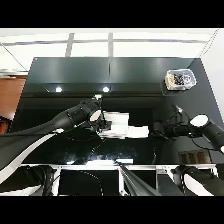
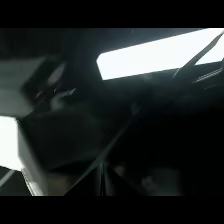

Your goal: Fold the box and place the chain.

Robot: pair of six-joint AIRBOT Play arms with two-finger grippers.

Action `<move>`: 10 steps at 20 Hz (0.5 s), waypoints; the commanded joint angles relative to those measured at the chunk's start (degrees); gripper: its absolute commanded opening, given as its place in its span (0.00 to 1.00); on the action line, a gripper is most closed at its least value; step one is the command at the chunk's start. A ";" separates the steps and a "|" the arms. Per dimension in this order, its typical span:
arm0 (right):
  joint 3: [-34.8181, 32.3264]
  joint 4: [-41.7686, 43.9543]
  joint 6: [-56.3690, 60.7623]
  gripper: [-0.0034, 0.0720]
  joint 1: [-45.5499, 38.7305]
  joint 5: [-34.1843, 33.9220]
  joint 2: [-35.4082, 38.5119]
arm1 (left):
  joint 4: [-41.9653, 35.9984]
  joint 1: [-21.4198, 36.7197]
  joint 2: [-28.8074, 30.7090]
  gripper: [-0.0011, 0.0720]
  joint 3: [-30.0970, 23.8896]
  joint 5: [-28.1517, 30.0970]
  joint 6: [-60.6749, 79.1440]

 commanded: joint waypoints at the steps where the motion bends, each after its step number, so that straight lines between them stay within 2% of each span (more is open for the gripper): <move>1: -1.07 16.96 -9.53 0.07 5.66 0.72 -6.49 | -0.02 -0.04 -0.04 0.06 0.00 -0.20 0.00; 3: -0.85 22.58 -13.94 0.07 8.04 -0.96 -7.54 | 0.17 -0.02 -0.04 0.06 0.00 -1.07 0.02; 5: 1.42 23.21 -17.27 0.07 8.17 0.98 -7.54 | 0.28 -0.02 -0.04 0.06 0.00 -1.07 0.02; 6: 2.99 23.28 -18.53 0.20 8.17 2.78 -7.52 | 0.28 -0.02 -0.04 0.06 0.00 -1.01 0.02; 7: 4.42 23.28 -18.69 0.58 8.17 4.52 -7.52 | 0.28 -0.02 -0.04 0.06 0.00 -1.03 0.02; 8: 5.66 23.19 -18.91 0.85 8.20 6.12 -7.52 | 0.28 -0.02 -0.04 0.06 0.00 -1.03 0.02; 10: 7.85 23.37 -19.10 0.86 8.50 8.46 -7.52 | 0.26 -0.02 -0.04 0.06 0.00 -1.05 0.02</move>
